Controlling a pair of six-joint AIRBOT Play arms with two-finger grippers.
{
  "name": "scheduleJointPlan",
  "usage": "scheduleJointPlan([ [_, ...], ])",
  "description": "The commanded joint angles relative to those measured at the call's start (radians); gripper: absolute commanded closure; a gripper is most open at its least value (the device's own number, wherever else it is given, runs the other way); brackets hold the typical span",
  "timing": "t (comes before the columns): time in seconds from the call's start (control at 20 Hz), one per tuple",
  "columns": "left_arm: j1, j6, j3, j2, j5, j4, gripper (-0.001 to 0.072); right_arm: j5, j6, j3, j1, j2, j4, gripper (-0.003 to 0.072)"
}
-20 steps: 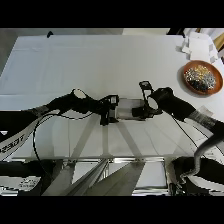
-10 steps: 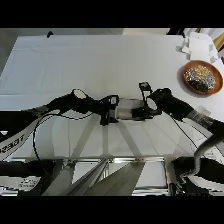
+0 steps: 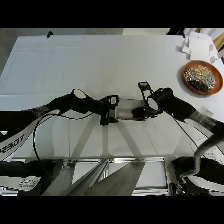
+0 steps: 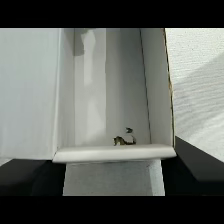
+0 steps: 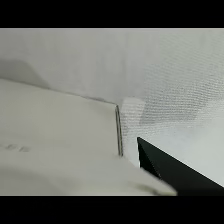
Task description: Fold the box and place the chain.
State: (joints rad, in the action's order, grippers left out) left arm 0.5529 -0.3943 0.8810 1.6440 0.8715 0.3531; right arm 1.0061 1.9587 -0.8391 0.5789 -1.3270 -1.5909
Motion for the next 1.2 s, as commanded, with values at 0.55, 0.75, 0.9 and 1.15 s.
scheduleJointPlan([
  [0.55,-0.001,0.002,0.0,-0.001,0.0,-0.001,0.0423,0.055,-0.377,-0.28,-0.306,0.306,-0.055,0.0346],
  [0.75,-0.001,0.002,0.0,-0.001,0.0,-0.001,0.0423,-0.045,-0.452,-0.319,-0.566,0.209,-0.054,0.04],
  [0.9,-0.001,0.002,0.0,-0.001,0.0,-0.001,0.0423,-0.077,-0.494,-0.366,-0.747,0.067,-0.053,0.0451],
  [1.15,-0.001,0.002,0.0,-0.001,0.0,-0.001,0.0423,-0.076,-0.551,-0.451,-0.912,-0.148,-0.046,0.045],
])
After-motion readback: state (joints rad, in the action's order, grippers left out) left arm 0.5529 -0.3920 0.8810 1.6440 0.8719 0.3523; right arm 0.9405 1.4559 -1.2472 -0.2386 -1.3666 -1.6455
